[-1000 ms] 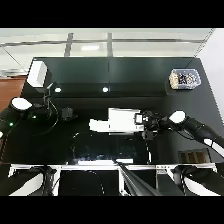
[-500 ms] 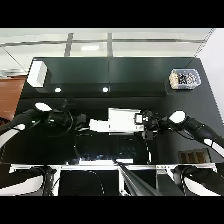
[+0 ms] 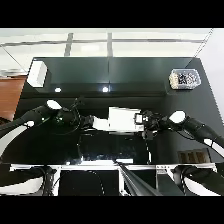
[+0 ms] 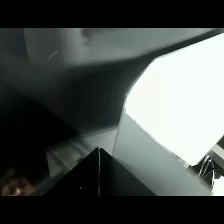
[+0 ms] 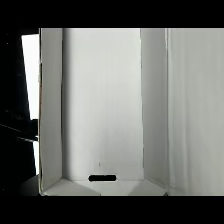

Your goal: Fold the box and place the chain.

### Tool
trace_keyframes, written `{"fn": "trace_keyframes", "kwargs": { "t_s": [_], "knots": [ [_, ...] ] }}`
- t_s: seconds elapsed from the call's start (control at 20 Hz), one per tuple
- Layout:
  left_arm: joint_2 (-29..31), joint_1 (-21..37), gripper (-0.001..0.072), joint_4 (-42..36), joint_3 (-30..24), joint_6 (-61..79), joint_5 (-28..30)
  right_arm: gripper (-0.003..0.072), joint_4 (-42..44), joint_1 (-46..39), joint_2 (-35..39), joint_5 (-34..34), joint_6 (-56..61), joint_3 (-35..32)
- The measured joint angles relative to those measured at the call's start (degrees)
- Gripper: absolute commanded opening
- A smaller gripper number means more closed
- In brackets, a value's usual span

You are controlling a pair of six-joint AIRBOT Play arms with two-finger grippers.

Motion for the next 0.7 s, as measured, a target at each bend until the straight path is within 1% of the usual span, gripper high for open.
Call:
{"fn": "trace_keyframes", "kwargs": {
  "t_s": [0.15, 0.25, 0.3, 0.4, 0.45, 0.7],
  "knots": [
    [-0.02, 0.0, 0.0026, 0.11, 1.99, 2.27, -1.75, 0.016, 0.02, 0.0, 0.0, 0.02, 0.0, 0.0],
    [-0.02, 0.02, 0.0038, 0.13, 2.93, 3.5, -2.84, 0.016, 0.02, 0.0, 0.0, 0.02, 0.0, 0.0],
    [-0.02, 0.0, 0.0167, 0.11, 3.23, 3.93, -3.15, 0.016, 0.0, 0.0, 0.0, 0.02, 0.0, 0.0],
    [-0.02, 0.0, 0.0622, -0.11, 3.65, 4.39, -4.07, 0.016, 0.0, 0.0, 0.0, 0.02, 0.0, 0.0],
    [-0.04, 0.0, 0.072, -0.17, 3.87, 4.5, -4.22, 0.016, 0.0, 0.0, 0.0, 0.02, 0.0, 0.0],
    [-0.07, -0.04, 0.0718, -1.14, 5.05, 4.85, -5.62, 0.016, 0.02, 0.0, 0.0, 0.02, 0.0, 0.0]
  ]
}}
